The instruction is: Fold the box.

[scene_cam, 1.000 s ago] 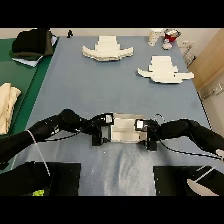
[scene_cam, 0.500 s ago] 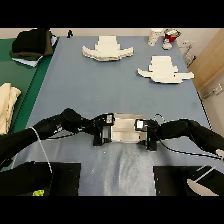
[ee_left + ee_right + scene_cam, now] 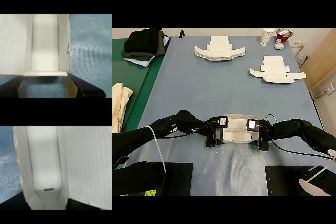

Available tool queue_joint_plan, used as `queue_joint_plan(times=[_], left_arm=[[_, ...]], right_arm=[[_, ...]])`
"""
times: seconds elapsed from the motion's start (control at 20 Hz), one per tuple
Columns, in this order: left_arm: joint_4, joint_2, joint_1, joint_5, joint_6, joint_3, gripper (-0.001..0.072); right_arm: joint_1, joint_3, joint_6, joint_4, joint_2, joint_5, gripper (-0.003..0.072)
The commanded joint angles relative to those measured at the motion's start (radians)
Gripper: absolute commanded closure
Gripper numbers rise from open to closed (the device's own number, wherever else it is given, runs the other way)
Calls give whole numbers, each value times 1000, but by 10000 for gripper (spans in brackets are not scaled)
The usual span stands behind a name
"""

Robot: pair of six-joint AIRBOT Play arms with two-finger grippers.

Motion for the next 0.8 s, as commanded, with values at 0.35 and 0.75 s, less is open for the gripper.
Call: queue_joint_plan(times=[0.35, 0.75], left_arm=[[-6, -12, -17, 21, 16, 9, 18], [-6, -14, -27, 29, 19, 11, 18]], right_arm=[[1, 0, 0, 0, 0, 0, 178], [1, 0, 0, 0, 0, 0, 178]])
